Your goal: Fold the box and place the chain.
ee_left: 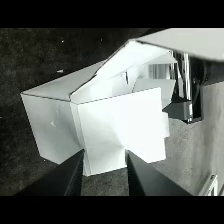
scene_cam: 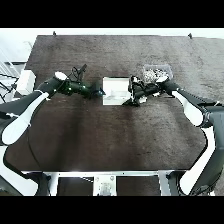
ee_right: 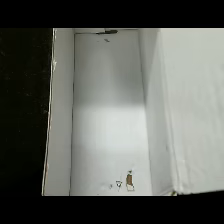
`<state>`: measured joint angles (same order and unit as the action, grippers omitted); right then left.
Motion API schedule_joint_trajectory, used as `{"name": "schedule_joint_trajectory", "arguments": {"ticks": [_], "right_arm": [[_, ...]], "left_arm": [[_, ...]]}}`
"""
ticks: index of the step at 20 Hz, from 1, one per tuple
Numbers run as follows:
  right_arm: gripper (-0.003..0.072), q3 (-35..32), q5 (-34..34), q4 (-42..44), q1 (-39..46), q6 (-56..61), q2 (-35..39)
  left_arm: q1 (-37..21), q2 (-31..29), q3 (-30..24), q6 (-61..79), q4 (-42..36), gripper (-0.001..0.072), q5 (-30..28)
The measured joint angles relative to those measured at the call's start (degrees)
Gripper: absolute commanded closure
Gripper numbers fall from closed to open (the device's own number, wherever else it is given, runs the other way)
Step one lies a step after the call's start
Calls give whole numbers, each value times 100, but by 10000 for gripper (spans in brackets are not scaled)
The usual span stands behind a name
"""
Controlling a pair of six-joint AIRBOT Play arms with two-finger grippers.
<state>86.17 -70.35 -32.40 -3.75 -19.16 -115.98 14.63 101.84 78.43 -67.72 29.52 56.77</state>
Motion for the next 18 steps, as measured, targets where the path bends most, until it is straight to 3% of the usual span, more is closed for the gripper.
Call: {"name": "schedule_joint_trajectory", "arguments": {"ticks": [18], "right_arm": [[134,0,0,0,-4,2,0]], "left_arm": [[400,15,393,-1473,1460,382,-332]]}}
